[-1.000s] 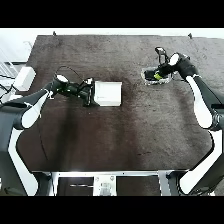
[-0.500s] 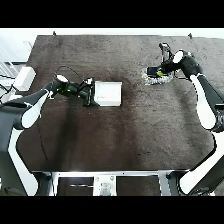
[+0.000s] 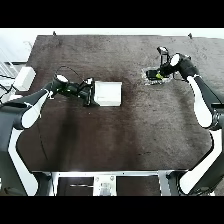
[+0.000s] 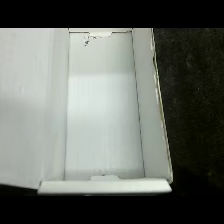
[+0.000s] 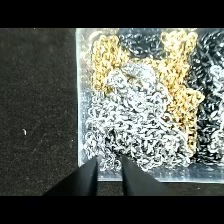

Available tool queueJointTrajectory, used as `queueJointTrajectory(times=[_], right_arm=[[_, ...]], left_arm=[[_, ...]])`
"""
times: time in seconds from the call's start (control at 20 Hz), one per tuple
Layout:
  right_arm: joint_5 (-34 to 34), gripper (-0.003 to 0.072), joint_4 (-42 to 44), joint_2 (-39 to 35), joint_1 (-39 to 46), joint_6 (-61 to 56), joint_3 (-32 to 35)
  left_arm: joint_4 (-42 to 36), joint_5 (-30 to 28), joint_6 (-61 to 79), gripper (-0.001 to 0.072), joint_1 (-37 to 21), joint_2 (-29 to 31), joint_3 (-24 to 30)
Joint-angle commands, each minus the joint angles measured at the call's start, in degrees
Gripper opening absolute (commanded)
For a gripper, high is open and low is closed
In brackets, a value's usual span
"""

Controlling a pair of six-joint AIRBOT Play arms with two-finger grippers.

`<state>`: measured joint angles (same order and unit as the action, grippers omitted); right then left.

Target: Fold the box and place the chain.

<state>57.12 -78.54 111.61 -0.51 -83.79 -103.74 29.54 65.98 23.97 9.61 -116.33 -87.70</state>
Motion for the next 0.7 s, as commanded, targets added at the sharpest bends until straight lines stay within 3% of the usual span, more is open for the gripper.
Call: queueJointTrajectory(times=[0.0, 0.35, 0.4, 0.45, 0.65], right_arm=[[0.42, 0.0228, 2.01, 0.76, -0.15, -0.15, 0.00], [-0.39, 0.0214, 2.10, 2.47, -0.13, -0.15, -0.04], [-0.70, 0.0091, 2.05, 2.67, -0.13, -0.13, -0.04], [-0.79, 0.0049, 2.08, 2.71, -0.11, -0.13, -0.07], [-0.83, 0.0009, 2.05, 2.56, -0.07, -0.13, -1.55]], left_arm=[[0.02, 0.02, -0.04, 0.0589, -0.02, 0.02, -0.02], [0.02, 0.02, -0.04, 0.0589, -0.02, 0.02, -0.02], [0.02, 0.02, -0.04, 0.0589, -0.02, 0.02, -0.02], [0.02, 0.02, -0.04, 0.0588, -0.02, 0.02, -0.02], [0.02, 0.00, -0.04, 0.0589, -0.02, 0.02, -0.02]])
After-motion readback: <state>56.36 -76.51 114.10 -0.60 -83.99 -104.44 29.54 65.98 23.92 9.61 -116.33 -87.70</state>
